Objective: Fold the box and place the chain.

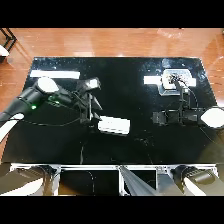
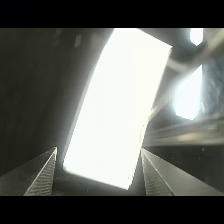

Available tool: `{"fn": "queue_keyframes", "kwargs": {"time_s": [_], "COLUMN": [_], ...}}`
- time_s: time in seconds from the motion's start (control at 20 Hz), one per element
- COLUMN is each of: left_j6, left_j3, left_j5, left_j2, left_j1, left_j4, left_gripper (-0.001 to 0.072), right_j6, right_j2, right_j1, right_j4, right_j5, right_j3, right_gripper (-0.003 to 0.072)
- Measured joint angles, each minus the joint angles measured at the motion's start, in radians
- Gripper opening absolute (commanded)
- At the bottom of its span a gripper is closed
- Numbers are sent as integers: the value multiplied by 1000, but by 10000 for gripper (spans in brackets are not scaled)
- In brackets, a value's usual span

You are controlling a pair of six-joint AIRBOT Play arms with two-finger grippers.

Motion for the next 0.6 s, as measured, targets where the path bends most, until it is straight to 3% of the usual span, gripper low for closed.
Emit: {"fn": "queue_keyframes", "kwargs": {"time_s": [0.25,0.6], "left_j6": [79,142], "left_j3": [12,14], "left_j5": [100,133], "left_j2": [-47,-87], "left_j1": [-137,-188], "left_j4": [101,85], "left_gripper": [639,641], "right_j6": [7,10], "right_j2": [4,3], "right_j1": [-8,-9], "right_j4": [-40,-50], "right_j5": [-54,-94], "right_j3": [0,0], "right_gripper": [22,22]}}
